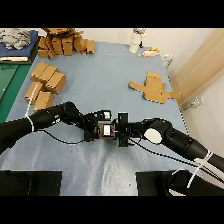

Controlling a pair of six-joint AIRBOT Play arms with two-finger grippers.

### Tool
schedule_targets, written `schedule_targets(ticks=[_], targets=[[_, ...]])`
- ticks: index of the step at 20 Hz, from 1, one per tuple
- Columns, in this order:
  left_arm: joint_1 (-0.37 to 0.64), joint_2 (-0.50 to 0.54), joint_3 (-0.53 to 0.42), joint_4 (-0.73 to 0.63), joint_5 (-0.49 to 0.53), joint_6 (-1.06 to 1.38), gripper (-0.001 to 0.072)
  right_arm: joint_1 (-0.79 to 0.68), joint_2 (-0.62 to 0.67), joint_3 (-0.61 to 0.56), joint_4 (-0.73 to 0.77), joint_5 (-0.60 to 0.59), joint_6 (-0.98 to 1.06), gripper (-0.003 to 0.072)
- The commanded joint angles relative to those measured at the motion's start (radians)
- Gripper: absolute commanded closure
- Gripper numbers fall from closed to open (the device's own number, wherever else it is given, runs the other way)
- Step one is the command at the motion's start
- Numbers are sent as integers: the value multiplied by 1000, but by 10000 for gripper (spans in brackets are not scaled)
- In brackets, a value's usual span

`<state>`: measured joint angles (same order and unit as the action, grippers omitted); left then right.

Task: Fold the box.

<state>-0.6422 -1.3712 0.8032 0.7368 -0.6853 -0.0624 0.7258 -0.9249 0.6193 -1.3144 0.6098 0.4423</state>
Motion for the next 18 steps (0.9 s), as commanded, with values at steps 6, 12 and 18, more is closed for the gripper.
schedule_targets(ticks=[6,12,18], targets=[[0,0,0,0,-3,2,229,12,4,1,-14,-4,6,485],[0,0,0,0,-3,2,229,12,2,0,-14,20,6,485],[0,0,0,0,-3,2,229,23,-19,0,-13,21,6,485]])
